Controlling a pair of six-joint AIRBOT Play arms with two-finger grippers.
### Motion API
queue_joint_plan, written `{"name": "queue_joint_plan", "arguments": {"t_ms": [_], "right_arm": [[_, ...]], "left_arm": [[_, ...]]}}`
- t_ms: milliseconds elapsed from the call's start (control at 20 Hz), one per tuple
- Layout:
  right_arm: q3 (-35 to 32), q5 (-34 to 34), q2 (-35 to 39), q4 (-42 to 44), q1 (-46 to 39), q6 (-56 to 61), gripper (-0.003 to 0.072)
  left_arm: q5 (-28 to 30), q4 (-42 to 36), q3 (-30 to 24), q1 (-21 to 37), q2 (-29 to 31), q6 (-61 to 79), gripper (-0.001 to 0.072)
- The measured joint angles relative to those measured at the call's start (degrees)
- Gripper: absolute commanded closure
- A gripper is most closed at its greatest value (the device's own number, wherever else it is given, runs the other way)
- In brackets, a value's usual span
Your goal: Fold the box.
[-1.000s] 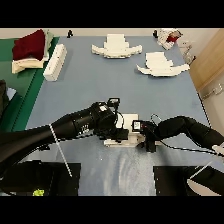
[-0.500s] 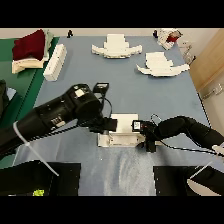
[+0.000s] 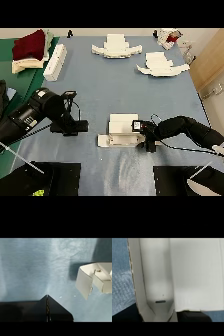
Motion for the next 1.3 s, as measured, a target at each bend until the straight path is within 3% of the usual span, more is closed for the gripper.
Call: {"name": "queue_joint_plan", "arguments": {"t_ms": [250, 500, 700, 950, 1000, 1050, 1300], "right_arm": [[0.0, 0.0, 0.0, 0.0, 0.0, 0.0, 0.0193], [0.0, 0.0, 0.0, 0.0, 0.0, 0.0, 0.0193], [0.0, 0.0, 0.0, 0.0, 0.0, 0.0, 0.0193], [0.0, 0.0, 0.0, 0.0, 0.0, 0.0, 0.0193], [0.0, -0.02, 0.0, 0.0, 0.0, -0.02, 0.0193], [0.0, -0.02, 0.0, 0.0, 0.0, 0.0, 0.0193], [0.0, -0.02, 0.0, 0.0, 0.0, -0.02, 0.0193]], "left_arm": [[16.52, -13.62, -12.81, 3.19, -0.7, 10.6, 0.0697], [26.71, -27.21, -17.16, 3.78, -6.19, 23.17, 0.0697], [29.55, -35.67, -16.72, 3.91, -8.66, 31.41, 0.0698], [27.3, -38.62, -14.86, 3.96, -6.82, 33.99, 0.0694], [26.8, -38.91, -14.71, 3.96, -6.54, 34.05, 0.058], [26.34, -39.19, -14.6, 3.96, -6.38, 34.18, 0.0369], [25.73, -40.63, -14.23, 3.96, -5.99, 34.29, 0.0355]]}}
